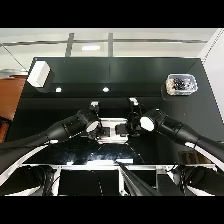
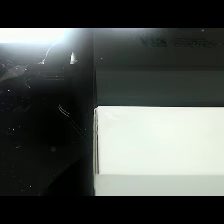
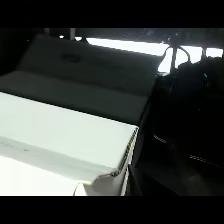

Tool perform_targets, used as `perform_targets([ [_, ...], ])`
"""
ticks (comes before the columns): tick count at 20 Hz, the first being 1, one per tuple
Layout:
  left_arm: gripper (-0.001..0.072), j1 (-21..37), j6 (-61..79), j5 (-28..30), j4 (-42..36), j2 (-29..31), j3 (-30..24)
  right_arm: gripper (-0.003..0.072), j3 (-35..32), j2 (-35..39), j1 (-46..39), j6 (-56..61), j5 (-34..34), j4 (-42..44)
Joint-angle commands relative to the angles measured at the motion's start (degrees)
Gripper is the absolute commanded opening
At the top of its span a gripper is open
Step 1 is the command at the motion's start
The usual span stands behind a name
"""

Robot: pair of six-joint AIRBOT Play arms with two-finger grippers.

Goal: Fold the box and place the chain.

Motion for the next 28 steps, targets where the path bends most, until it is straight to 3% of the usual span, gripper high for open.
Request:
perform_targets([
  [1,0.0031,-0.04,0.02,0.04,0.0,-0.04,-0.04,0.0369,0.9,-0.57,0.63,1.7,2.16,-2.86],
  [11,0.0031,-0.04,0.0,0.0,-0.46,-0.02,-0.04,0.0368,9.94,-8.92,3.98,5.38,10.25,-8.9],
  [12,0.0031,-0.04,0.02,-0.02,-0.48,-0.02,-0.04,0.0237,10.43,-9.62,4.24,5.57,10.75,-8.9],
  [13,0.0032,-0.04,0.02,-0.04,-0.48,-0.02,-0.02,0.0221,10.47,-9.9,4.37,5.57,10.67,-8.9],
  [28,0.0031,-0.07,0.02,0.04,-1.29,-0.04,-0.02,0.022,10.47,-11.02,4.42,7.54,10.36,-10.08],
])
